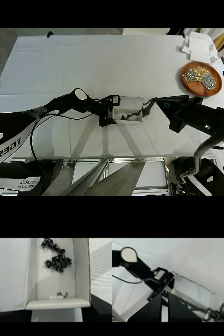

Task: Fold the box and place the chain.

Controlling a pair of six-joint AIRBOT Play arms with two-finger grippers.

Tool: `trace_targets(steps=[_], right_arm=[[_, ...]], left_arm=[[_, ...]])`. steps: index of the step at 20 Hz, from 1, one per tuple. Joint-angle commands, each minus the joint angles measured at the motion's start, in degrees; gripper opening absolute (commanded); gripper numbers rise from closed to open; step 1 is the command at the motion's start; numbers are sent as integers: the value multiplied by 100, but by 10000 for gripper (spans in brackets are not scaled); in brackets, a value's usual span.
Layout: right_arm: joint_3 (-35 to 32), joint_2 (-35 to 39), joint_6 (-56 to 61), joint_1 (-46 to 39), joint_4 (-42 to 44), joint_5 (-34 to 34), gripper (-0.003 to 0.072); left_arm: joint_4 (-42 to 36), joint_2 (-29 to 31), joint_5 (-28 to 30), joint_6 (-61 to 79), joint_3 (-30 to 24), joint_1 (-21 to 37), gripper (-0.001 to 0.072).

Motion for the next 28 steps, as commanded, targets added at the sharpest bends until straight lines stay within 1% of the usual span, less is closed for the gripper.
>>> trace_targets(steps=[1,4,6,7,9,12,13,18,23,28], right_arm=[[11,59,-87,107,264,-417,11],[177,57,-435,107,466,-1088,11],[297,55,-616,105,365,-1287,11],[297,42,-616,105,164,-1220,11],[297,-81,-566,105,-109,-769,11],[291,-481,-577,107,-96,0,11],[291,-629,-577,107,-96,94,11],[291,-1373,-597,138,-46,-109,11],[260,-2114,-728,634,-98,195,11],[-70,-2643,-728,737,-286,68,12]], left_arm=[[0,2,2,0,-2,4,272],[0,2,0,0,-2,4,272],[0,2,4,0,-2,4,272],[0,2,2,0,-2,4,272],[0,2,2,0,-2,4,272],[0,2,2,0,-2,4,272],[0,2,2,0,-2,4,272],[0,2,2,0,-2,4,272],[0,2,2,0,-2,4,272],[0,4,0,0,-2,4,272]])
